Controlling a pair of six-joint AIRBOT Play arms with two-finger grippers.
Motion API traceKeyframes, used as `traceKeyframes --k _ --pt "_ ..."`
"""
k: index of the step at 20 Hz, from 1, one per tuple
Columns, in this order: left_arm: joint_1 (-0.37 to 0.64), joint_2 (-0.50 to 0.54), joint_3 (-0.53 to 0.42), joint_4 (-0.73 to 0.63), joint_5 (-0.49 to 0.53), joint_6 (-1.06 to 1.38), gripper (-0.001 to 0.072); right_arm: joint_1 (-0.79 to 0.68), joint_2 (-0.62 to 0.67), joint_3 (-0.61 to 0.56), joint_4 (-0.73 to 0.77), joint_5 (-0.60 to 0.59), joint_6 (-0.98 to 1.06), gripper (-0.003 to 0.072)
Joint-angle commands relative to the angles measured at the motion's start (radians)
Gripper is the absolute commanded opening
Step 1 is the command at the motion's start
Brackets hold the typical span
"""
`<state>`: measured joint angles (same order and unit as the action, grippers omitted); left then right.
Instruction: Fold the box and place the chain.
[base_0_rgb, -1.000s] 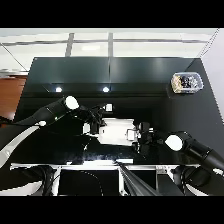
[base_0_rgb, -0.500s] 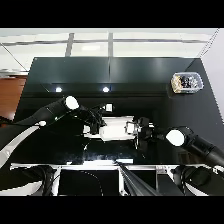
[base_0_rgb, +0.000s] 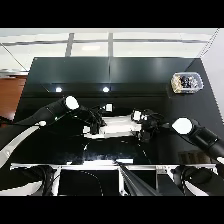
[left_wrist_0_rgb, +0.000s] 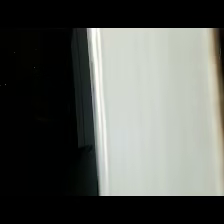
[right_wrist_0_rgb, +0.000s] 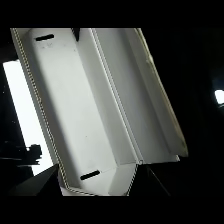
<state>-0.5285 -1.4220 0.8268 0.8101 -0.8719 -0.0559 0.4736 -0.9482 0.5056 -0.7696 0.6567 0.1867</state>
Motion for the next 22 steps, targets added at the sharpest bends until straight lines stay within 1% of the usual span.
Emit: traceKeyframes --k 1,3,4,5,10,13,14,15,17,19,21,22 --pt "-0.001 0.000 0.000 0.000 0.000 0.000 0.0029 -0.019 -0.038 0.004 0.068 0.013 -0.082 0.0609" --pt "-0.001 0.000 0.000 0.000 0.000 0.000 0.0029 -0.019 -0.048 0.004 0.142 0.023 -0.137 0.0609" --pt "-0.001 0.000 0.000 0.000 0.000 0.000 0.0029 -0.019 -0.049 0.003 0.181 0.056 -0.153 0.0609" --pt "-0.001 0.000 0.000 0.000 0.000 0.000 0.0029 -0.019 -0.049 0.000 0.183 0.081 -0.179 0.0609" --pt "-0.001 0.000 0.000 0.000 0.000 0.000 0.0029 -0.029 -0.087 -0.018 0.205 0.096 -0.264 0.0609" --pt "-0.001 0.000 0.000 0.000 0.000 0.000 0.0029 -0.059 -0.093 -0.018 0.205 0.100 -0.278 0.0609" --pt "-0.001 0.000 0.000 0.000 0.000 0.000 0.0029 -0.077 -0.089 -0.018 0.203 0.133 -0.278 0.0609" --pt "-0.001 0.000 0.000 0.000 0.000 0.000 0.0029 -0.094 -0.082 -0.018 0.188 0.179 -0.278 0.0609" --pt "-0.001 0.000 0.000 0.000 0.000 0.000 0.0029 -0.101 -0.056 -0.018 0.081 0.227 -0.276 0.0609" --pt "-0.001 0.000 0.000 0.000 0.000 0.000 0.0029 -0.101 -0.023 -0.018 0.006 0.229 -0.237 0.0609" --pt "-0.001 0.000 0.000 0.000 0.000 0.000 0.0029 -0.101 -0.002 -0.018 -0.101 0.230 -0.151 0.0610" --pt "-0.001 0.000 0.000 0.000 0.000 0.000 0.0029 -0.101 0.002 -0.018 -0.125 0.235 -0.086 0.0634"
